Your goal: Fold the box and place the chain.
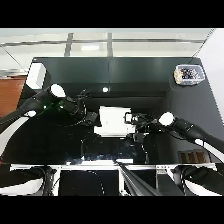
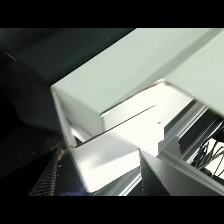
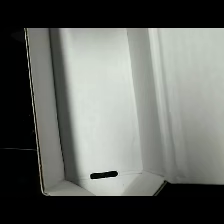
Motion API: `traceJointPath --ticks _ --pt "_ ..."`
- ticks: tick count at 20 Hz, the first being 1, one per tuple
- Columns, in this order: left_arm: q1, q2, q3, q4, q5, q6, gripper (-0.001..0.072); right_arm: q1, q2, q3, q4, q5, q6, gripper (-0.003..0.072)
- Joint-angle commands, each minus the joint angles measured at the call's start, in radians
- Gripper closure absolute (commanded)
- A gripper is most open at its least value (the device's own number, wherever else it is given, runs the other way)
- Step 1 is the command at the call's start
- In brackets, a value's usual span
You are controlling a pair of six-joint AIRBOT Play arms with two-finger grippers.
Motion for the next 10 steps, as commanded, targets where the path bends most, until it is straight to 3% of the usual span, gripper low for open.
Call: traceJointPath --ticks 1,5,7,10 --pt "-0.024 0.002 0.011 0.0 -0.009 -0.043 0.015 0.0 0.0 0.0 0.0 0.0 0.0 0.0484" --pt "-0.04 0.006 0.011 -0.006 -0.006 -0.086 0.0154 0.0 0.0 0.0 0.0 0.0 0.0 0.0484" --pt "-0.047 0.014 0.011 -0.005 0.003 -0.105 0.0217 0.0 0.0 0.0 0.0 0.0 0.0 0.0484" --pt "-0.059 0.018 0.011 -0.003 0.026 -0.133 0.0219 0.0 0.0 0.0 0.0 0.0 0.0 0.0484"
